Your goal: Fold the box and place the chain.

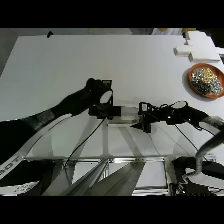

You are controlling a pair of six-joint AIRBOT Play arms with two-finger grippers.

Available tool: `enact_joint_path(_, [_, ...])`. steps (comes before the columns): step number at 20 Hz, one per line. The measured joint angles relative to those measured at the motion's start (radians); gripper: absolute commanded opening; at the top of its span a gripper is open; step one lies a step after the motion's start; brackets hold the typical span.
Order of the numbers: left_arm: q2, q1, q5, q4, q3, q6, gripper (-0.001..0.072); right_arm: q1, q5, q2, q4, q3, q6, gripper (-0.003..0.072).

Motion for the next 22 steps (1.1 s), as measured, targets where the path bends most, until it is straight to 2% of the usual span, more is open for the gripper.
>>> enact_joint_path(2, [0.063, 0.031, -0.078, 0.026, -0.001, 0.104, 0.0294, -0.002, -0.015, 0.000, -0.015, 0.000, 0.000, 0.0414])
enact_joint_path(3, [0.094, 0.045, -0.077, 0.021, -0.002, 0.157, 0.0364, -0.001, -0.017, 0.000, -0.014, 0.000, -0.002, 0.0414])
enact_joint_path(4, [0.129, 0.061, -0.099, 0.005, -0.006, 0.205, 0.0466, -0.001, -0.018, 0.000, -0.014, 0.000, -0.002, 0.0414])
enact_joint_path(5, [0.157, 0.078, -0.105, -0.001, -0.012, 0.240, 0.0513, -0.001, -0.018, 0.000, -0.013, 0.000, -0.002, 0.0414])
enact_joint_path(8, [0.217, 0.120, -0.081, -0.042, -0.041, 0.375, 0.0514, -0.001, -0.017, 0.000, -0.011, 0.000, -0.002, 0.0414])
enact_joint_path(10, [0.248, 0.149, -0.052, -0.067, -0.090, 0.582, 0.0518, -0.001, -0.017, 0.000, -0.010, 0.000, -0.002, 0.0414])
enact_joint_path(11, [0.261, 0.166, -0.035, -0.099, -0.128, 0.725, 0.0557, -0.001, -0.017, 0.000, -0.010, 0.000, -0.002, 0.0414])
enact_joint_path(12, [0.272, 0.184, 0.000, -0.144, -0.169, 0.874, 0.0590, -0.001, -0.017, 0.000, -0.010, 0.000, -0.002, 0.0414])
enact_joint_path(17, [0.273, 0.265, 0.301, -0.394, -0.417, 1.713, 0.0608, -0.001, -0.016, 0.000, -0.010, 0.000, -0.002, 0.0414])
enact_joint_path(18, [0.258, 0.276, 0.352, -0.440, -0.449, 1.845, 0.0712, -0.001, -0.016, 0.000, -0.010, 0.000, -0.002, 0.0414])
enact_joint_path(22, [0.174, 0.309, 0.465, -0.610, -0.515, 2.202, 0.0701, -0.001, -0.016, 0.000, -0.010, 0.000, -0.002, 0.0414])
